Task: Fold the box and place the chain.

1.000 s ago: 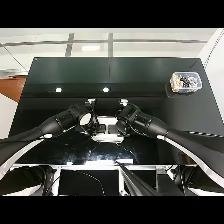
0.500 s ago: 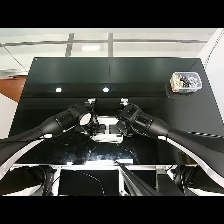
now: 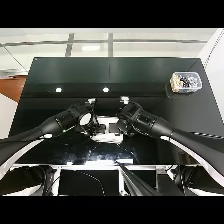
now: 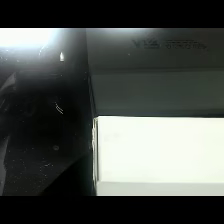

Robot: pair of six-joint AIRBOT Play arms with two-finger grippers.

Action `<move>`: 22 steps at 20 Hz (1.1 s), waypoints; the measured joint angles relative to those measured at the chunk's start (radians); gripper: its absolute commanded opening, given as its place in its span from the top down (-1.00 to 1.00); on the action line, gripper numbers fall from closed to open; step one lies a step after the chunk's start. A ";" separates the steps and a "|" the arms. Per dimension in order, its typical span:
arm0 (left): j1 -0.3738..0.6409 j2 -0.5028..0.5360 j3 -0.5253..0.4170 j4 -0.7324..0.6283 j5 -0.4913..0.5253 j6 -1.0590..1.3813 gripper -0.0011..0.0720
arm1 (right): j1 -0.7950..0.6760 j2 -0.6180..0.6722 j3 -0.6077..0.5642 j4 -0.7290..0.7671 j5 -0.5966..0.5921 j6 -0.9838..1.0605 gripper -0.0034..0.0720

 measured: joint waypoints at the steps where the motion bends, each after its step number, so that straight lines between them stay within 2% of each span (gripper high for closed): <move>1: 0.000 0.000 0.000 0.000 0.000 0.000 0.90 | 0.000 0.001 0.003 0.000 -0.003 -0.001 -0.11; 6: 0.000 0.000 0.000 0.000 0.000 0.000 0.90 | -0.008 0.059 0.031 -0.002 -0.046 -0.049 -0.11; 12: 0.000 0.000 0.000 0.000 0.001 -0.001 0.90 | -0.103 0.278 0.072 -0.027 -0.092 -0.165 -0.11; 15: 0.000 0.000 0.000 0.000 0.001 -0.001 0.90 | -0.217 0.387 0.078 -0.128 -0.156 -0.236 -0.11; 18: 0.000 0.000 0.000 0.000 0.002 -0.001 0.90 | -0.386 0.443 0.071 -0.285 -0.188 -0.304 -0.09; 19: 0.000 0.000 0.000 0.000 0.002 -0.001 0.90 | -0.450 0.450 0.060 -0.327 -0.167 -0.320 -0.19; 20: 0.000 0.000 0.000 0.000 0.003 -0.001 0.90 | -0.522 0.453 0.042 -0.359 -0.133 -0.332 -1.00; 22: 0.000 0.000 0.000 0.000 0.004 -0.001 0.90 | -0.661 0.434 0.008 -0.386 -0.042 -0.354 -0.98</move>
